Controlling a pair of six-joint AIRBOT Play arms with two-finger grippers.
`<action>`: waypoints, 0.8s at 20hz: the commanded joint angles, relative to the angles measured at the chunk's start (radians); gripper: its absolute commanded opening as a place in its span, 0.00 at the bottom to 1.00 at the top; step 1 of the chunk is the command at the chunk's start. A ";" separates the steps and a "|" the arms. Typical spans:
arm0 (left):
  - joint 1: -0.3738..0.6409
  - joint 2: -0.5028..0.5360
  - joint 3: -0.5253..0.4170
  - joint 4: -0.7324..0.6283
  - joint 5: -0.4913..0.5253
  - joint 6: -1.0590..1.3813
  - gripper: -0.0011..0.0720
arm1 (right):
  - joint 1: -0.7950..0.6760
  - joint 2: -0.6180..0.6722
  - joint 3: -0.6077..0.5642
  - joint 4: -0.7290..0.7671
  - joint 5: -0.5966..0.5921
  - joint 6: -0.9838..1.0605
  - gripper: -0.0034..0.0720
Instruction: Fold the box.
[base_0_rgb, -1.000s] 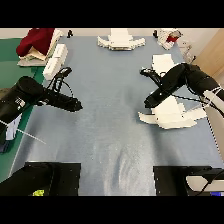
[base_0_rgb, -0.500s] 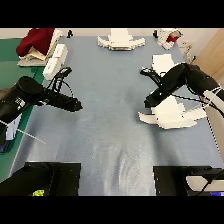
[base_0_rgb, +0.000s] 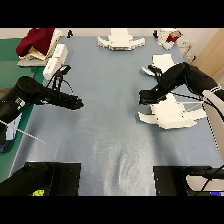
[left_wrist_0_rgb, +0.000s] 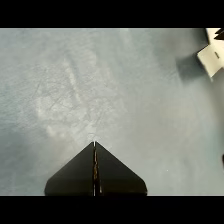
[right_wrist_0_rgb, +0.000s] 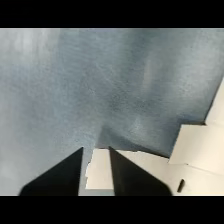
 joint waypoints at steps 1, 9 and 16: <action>0.000 0.000 0.000 -0.100 0.009 -0.001 0.03 | -0.083 -0.003 0.081 -0.202 -0.075 0.199 0.49; 0.000 0.000 0.000 -0.136 -0.024 -0.113 0.04 | -0.751 -0.070 0.187 -0.416 -0.281 -0.020 0.56; 0.000 0.000 0.000 -0.146 -0.047 -0.136 0.04 | -1.077 -0.224 0.187 -0.013 -0.378 -0.336 0.56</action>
